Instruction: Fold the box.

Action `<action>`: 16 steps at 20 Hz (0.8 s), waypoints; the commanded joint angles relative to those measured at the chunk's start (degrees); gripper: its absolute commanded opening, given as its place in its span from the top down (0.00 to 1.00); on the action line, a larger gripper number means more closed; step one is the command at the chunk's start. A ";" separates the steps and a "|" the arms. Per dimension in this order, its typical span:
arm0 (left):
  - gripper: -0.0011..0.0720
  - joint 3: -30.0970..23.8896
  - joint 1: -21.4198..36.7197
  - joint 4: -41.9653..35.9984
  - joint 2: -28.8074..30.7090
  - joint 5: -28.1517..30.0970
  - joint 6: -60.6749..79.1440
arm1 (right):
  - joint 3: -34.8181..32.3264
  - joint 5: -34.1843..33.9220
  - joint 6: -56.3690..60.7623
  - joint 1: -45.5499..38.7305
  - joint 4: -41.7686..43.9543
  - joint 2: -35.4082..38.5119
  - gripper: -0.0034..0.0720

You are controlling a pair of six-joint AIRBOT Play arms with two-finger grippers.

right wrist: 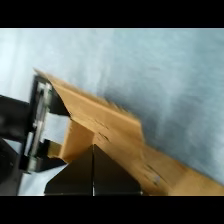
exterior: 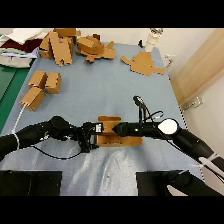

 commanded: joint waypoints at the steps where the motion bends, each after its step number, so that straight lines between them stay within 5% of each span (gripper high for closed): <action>1: 0.33 0.04 0.00 0.70 -0.02 -0.83 0.09 | 3.10 -0.83 -7.96 -1.20 9.60 -4.50 0.96; 11: 0.33 0.04 0.00 0.72 -0.02 -0.76 0.07 | 3.28 -0.35 -14.36 -3.26 9.55 -20.52 0.96; 16: 0.33 0.04 0.00 0.68 -0.02 -0.74 0.07 | 3.28 -0.37 -17.22 -3.28 10.27 -22.38 0.96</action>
